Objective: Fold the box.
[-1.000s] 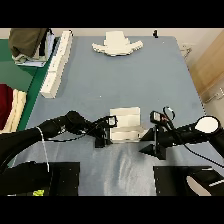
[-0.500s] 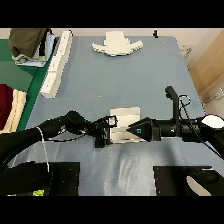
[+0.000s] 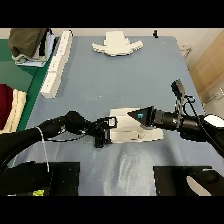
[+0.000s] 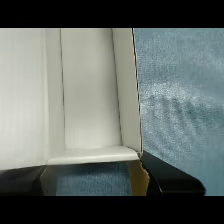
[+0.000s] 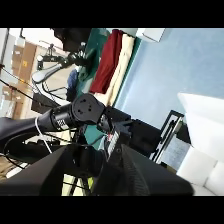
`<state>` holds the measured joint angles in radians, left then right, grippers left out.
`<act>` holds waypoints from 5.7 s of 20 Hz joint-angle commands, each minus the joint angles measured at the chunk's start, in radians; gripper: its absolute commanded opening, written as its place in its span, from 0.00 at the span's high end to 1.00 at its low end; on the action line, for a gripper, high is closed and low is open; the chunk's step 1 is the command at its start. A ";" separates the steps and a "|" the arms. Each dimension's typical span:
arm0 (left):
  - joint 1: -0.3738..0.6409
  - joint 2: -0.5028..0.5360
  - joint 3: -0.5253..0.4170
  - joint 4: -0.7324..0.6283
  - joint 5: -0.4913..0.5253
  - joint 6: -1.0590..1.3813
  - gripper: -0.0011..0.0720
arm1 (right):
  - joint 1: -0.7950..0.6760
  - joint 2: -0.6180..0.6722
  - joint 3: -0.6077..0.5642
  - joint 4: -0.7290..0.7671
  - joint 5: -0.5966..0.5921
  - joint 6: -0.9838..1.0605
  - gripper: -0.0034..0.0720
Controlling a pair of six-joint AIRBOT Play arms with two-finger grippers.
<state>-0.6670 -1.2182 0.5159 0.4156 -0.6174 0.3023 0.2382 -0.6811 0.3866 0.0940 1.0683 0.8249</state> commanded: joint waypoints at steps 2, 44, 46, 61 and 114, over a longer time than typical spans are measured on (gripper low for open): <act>0.000 0.000 0.001 0.034 0.007 0.019 0.27 | 0.001 0.001 0.000 0.034 -0.014 0.014 0.26; 0.000 0.000 0.001 0.033 0.006 0.019 0.27 | 0.127 -0.292 0.455 -1.090 -0.022 0.241 0.79; 0.000 0.000 0.001 0.033 0.006 0.019 0.27 | 0.127 -0.207 0.447 -1.172 0.089 0.240 0.78; 0.000 0.000 0.001 0.033 0.006 0.019 0.27 | 0.130 0.158 -0.036 -1.254 -0.161 -0.398 0.14; 0.000 0.000 0.001 0.033 0.006 0.019 0.27 | -0.131 0.030 0.121 -1.791 0.127 0.986 0.95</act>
<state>-0.6670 -1.2175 0.5163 0.4488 -0.6113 0.3214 0.2718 -0.5850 0.5209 -1.7775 1.1561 1.5959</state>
